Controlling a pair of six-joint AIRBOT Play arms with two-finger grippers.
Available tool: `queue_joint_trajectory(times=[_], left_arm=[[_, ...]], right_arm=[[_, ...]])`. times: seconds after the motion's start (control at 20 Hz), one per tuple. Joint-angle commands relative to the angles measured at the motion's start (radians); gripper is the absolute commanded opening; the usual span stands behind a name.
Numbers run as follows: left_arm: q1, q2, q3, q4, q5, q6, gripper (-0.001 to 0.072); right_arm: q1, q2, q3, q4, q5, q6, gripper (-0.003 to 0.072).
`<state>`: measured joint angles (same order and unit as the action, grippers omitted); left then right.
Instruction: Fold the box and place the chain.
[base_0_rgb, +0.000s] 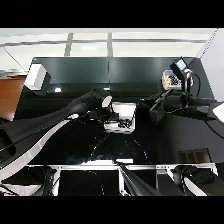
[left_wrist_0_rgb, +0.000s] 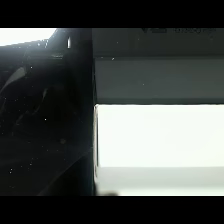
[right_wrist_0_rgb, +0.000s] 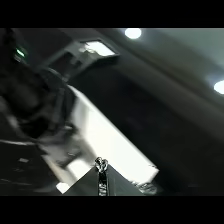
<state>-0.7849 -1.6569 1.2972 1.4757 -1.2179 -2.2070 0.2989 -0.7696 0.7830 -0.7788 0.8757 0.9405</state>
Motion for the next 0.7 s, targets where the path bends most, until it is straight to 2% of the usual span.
queue_joint_trajectory(times=[0.0, 0.1, 0.15, 0.2, 0.4, 0.55, 0.65], left_arm=[[0.001, 0.0, 0.001, 0.0, 0.002, 0.0, 0.0027], [0.001, 0.0, 0.001, 0.0, 0.002, 0.0, 0.0027], [0.001, 0.0, 0.001, 0.0, 0.002, 0.0, 0.0027], [0.001, 0.0, 0.001, 0.0, 0.003, 0.0, 0.0027], [0.001, 0.0, 0.001, 0.0, 0.002, 0.0, 0.0027], [0.001, 0.0, 0.001, 0.0, 0.006, 0.0, 0.0027], [0.003, 0.0, 0.001, 0.0, 0.006, 0.0, 0.0027]], right_arm=[[0.057, -0.065, -0.03, 0.084, -0.033, 0.101, 0.0016], [0.096, -0.133, -0.069, 0.091, -0.066, 0.104, 0.0033], [0.104, -0.166, -0.08, 0.088, -0.065, 0.103, 0.0254], [0.1, -0.184, -0.079, 0.063, -0.043, 0.103, 0.0338], [-0.06, -0.139, -0.054, -0.165, 0.095, 0.119, 0.0337], [-0.21, -0.109, -0.051, -0.199, 0.143, 0.118, 0.0337], [-0.257, -0.109, -0.051, -0.196, 0.152, 0.118, 0.0336]])
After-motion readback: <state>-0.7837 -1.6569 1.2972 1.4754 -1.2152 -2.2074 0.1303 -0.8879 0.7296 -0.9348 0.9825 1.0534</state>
